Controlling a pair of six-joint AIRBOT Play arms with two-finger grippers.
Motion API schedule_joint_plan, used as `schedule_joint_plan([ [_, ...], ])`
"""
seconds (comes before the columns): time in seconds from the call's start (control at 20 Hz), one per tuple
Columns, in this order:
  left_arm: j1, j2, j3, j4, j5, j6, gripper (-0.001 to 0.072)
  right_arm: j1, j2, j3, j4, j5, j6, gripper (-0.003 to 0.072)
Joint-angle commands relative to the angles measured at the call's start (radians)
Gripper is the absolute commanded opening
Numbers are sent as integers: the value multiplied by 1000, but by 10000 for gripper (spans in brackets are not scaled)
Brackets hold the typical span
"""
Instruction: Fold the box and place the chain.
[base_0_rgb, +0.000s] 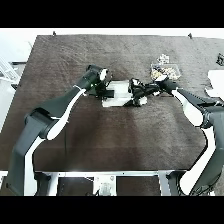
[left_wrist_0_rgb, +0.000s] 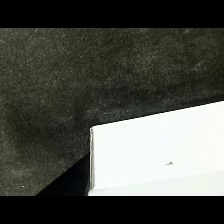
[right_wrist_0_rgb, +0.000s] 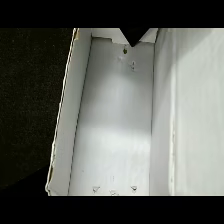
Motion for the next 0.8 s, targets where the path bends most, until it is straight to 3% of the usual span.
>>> schedule_joint_plan([
  [0.0,1,-1,0,2,3,6,110,-1,0,0,-2,-3,0,580],
  [0.1,1,-1,0,2,4,6,131,-1,0,0,-2,-3,-1,580],
  [0.15,1,0,0,2,5,6,254,-1,0,0,-3,-3,-1,580],
  [0.2,2,0,0,2,5,6,429,-1,0,0,-3,-3,-1,580],
  [0.25,2,0,0,1,5,6,490,-1,0,0,-2,-3,0,580],
  [0.75,4,12,37,-51,-24,34,489,-1,0,0,-2,-3,-1,580],
])
